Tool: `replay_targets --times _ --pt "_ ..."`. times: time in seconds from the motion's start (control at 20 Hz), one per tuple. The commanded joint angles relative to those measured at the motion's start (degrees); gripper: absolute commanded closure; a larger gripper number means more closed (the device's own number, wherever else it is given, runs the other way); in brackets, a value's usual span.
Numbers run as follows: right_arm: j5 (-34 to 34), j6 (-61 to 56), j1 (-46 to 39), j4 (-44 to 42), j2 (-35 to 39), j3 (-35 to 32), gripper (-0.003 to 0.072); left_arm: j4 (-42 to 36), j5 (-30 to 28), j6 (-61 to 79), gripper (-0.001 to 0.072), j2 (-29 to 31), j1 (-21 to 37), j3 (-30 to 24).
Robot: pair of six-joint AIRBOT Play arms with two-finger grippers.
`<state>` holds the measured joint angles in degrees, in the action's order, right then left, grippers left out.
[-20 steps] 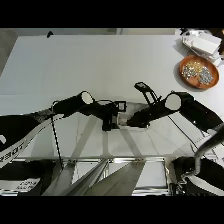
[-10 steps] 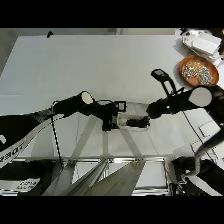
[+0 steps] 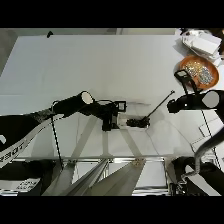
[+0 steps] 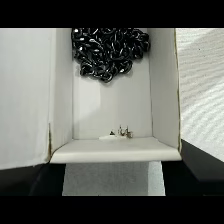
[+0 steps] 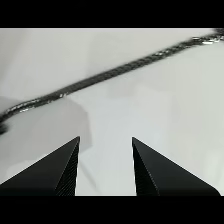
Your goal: Fold the box and place the chain.
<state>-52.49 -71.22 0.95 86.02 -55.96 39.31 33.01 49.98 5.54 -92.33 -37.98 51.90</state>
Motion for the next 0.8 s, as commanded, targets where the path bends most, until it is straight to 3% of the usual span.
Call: replay_targets --times 0.0,0.35,0.75 --pt "0.5 -7.2 -1.2 12.0 -6.9 5.8 0.0322 0.0 0.0 0.0 0.0575 0.0 0.0 0.0" --pt "-2.4 -9.9 -1.1 12.3 -26.8 22.0 0.0324 0.0 0.0 0.0 0.0575 0.0 0.0 0.0" --pt "-0.2 -10.0 -1.2 11.6 -35.7 24.2 0.0330 0.0 0.0 0.0 0.0575 0.0 0.0 0.0"
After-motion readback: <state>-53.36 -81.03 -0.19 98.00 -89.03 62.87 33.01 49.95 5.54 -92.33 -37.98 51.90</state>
